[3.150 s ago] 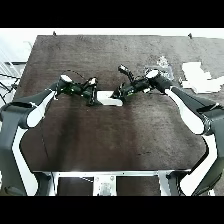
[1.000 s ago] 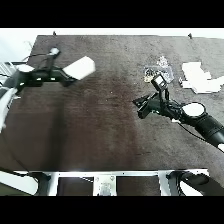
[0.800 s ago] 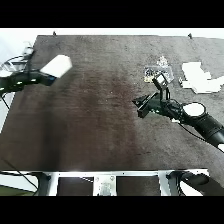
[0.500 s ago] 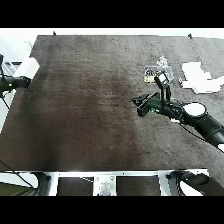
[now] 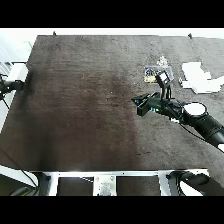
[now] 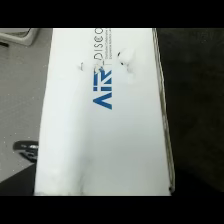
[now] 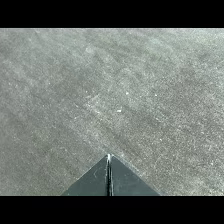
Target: Fold the box and place the chain.
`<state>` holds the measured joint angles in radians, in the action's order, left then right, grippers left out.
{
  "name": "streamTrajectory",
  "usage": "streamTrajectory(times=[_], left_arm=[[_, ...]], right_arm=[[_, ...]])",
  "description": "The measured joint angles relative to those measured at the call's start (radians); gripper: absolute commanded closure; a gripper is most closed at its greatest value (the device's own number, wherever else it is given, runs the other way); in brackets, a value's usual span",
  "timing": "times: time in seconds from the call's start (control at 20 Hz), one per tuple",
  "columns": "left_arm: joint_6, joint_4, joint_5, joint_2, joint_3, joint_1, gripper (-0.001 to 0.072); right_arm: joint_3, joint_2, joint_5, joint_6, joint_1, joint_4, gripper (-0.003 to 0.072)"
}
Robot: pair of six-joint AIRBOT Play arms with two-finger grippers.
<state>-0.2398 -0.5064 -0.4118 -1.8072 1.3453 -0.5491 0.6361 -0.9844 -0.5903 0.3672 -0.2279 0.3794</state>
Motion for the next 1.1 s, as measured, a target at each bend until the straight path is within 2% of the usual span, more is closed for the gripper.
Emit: streamTrajectory(times=[0.35,0.8,0.85,0.9,0.95,1.1], left_arm=[[0.028,0.031,-0.071,-0.092,0.117,0.009,0.0695],[0.074,0.112,-0.074,-0.142,0.16,0.007,0.0681],[0.08,0.113,-0.076,-0.145,0.16,0.008,0.0408],[0.084,0.113,-0.082,-0.145,0.161,0.01,0.0094],[0.085,0.117,-0.081,-0.145,0.162,0.01,0.005],[0.088,0.116,-0.074,-0.145,0.162,0.007,0.0048]], right_arm=[[0.0,-0.001,0.0,0.0,0.0,-0.029,0.0674],[0.0,-0.001,0.013,0.0,0.0,-0.063,0.0674],[0.0,-0.001,0.018,0.0,0.0,-0.065,0.0674],[0.0,-0.001,0.021,0.0,0.0,-0.067,0.0674],[0.0,-0.001,0.023,-0.001,0.0,-0.07,0.0674],[0.0,-0.001,0.033,-0.001,0.0,-0.074,0.0674]])
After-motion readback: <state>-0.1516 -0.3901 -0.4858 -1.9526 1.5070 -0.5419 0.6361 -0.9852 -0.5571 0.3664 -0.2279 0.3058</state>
